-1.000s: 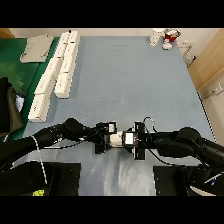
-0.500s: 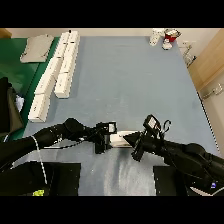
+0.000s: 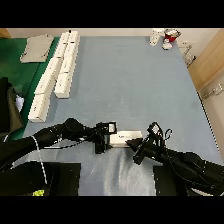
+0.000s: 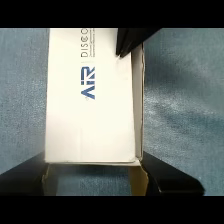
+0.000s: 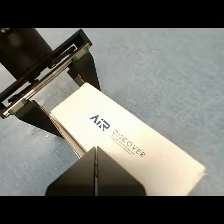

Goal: Fold the box.

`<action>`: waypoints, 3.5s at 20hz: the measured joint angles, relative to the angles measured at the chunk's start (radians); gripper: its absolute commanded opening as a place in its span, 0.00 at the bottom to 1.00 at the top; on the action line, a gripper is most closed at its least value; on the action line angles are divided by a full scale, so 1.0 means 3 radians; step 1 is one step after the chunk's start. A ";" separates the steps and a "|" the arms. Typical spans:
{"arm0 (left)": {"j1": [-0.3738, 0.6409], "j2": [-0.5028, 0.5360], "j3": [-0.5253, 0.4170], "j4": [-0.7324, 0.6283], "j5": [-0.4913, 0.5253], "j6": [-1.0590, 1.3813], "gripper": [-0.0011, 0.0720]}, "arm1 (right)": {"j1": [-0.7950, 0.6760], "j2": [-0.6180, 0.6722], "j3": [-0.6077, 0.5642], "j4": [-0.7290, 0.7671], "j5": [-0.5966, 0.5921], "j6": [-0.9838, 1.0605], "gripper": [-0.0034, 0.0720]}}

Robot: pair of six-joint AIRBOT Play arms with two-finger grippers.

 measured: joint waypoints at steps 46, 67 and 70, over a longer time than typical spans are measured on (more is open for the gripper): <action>0.0000 0.0000 0.0000 0.0000 -0.0003 -0.0001 0.65 | -0.2341 -0.1142 0.2173 -0.1181 -0.3129 0.0635 0.07; 0.0109 0.0178 0.0000 0.0067 0.0003 -0.0271 0.65 | -0.2641 -0.2088 0.2778 -0.1175 -0.3732 0.0802 0.07; 0.0470 0.0490 0.0000 0.0450 0.0004 -0.1017 0.65 | -0.2641 -0.2088 0.2780 -0.1174 -0.3733 0.0802 0.07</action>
